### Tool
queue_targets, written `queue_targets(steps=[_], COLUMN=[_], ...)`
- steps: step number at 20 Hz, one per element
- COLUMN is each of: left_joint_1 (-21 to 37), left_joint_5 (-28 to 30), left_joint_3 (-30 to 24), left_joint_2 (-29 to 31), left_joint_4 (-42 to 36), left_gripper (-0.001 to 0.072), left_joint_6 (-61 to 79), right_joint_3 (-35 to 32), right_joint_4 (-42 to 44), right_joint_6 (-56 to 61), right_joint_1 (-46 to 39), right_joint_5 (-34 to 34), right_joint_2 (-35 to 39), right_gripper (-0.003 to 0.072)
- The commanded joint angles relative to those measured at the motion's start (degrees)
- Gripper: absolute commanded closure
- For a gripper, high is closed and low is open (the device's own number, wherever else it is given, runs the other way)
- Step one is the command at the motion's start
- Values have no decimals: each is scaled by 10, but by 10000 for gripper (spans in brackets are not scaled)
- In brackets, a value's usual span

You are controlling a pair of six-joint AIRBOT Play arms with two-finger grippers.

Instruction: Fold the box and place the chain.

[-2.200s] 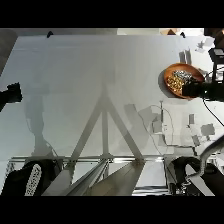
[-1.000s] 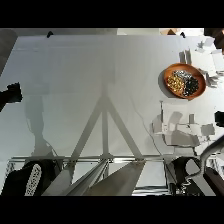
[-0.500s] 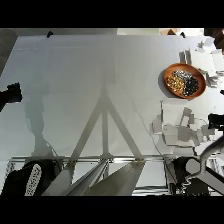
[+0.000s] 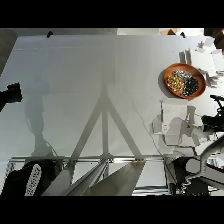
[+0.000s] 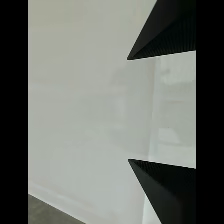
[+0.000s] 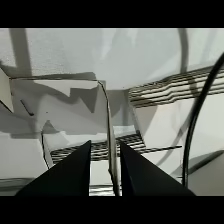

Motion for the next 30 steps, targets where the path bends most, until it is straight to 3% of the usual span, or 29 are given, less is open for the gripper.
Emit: queue_targets(steps=[1, 6, 9, 13, 17, 22, 27, 30], left_joint_1=[0, 0, 0, 0, 0, 0, 0, 0], left_joint_5=[0, 0, 0, 0, 0, 0, 0, 0], left_joint_3=[0, 0, 0, 0, 0, 0, 0, 0], left_joint_2=[0, 0, 0, 0, 0, 0, 0, 0], left_joint_4=[0, 0, 0, 0, 0, 0, 0, 0], left_gripper=[18, 18, 18, 18, 18, 18, 18, 18], left_joint_6=[0, 0, 0, 0, 0, 0, 0, 0], right_joint_3=[0, 0, 0, -2, -27, -105, -216, -221], right_joint_4=[8, 22, 91, 271, 358, 485, 688, 696], right_joint_6=[-21, -34, -45, -107, -165, -204, -289, -289], right_joint_1=[0, 0, 0, 16, 114, 286, 438, 474], right_joint_5=[15, 47, 26, 7, -35, -206, -474, -527], right_joint_2=[-7, 12, 49, 106, 169, 208, 208, 208], right_gripper=[531, 676, 678, 679, 680, 680, 680, 679])
